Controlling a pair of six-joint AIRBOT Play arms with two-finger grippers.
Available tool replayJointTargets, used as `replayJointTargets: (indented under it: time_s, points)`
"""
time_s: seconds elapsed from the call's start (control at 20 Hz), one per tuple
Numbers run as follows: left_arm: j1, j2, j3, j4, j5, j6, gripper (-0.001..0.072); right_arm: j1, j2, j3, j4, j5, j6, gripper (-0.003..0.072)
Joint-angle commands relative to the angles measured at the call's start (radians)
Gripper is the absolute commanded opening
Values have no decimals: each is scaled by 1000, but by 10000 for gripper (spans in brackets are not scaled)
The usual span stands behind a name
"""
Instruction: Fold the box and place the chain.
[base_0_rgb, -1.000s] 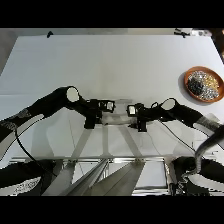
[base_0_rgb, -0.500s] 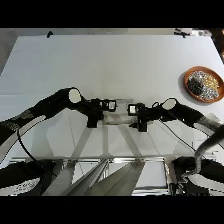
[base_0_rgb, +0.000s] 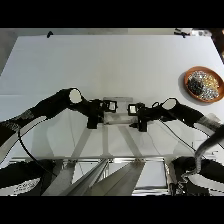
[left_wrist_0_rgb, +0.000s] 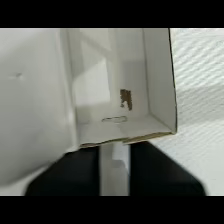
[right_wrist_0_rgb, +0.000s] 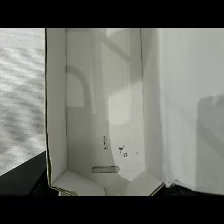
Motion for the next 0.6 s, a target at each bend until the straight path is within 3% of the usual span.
replayJointTargets:
  time_s: [0.0,0.25,0.4,0.55]
  points:
    - [16,1,1,-8,-71,-4,90,1,0,1,1,0,1,345]
    - [71,2,-13,22,-142,-2,109,1,0,1,1,0,1,345]
    - [97,3,-48,24,-113,4,308,1,0,1,1,0,1,345]
    - [121,4,-82,21,-80,4,311,1,0,1,0,1,1,345]
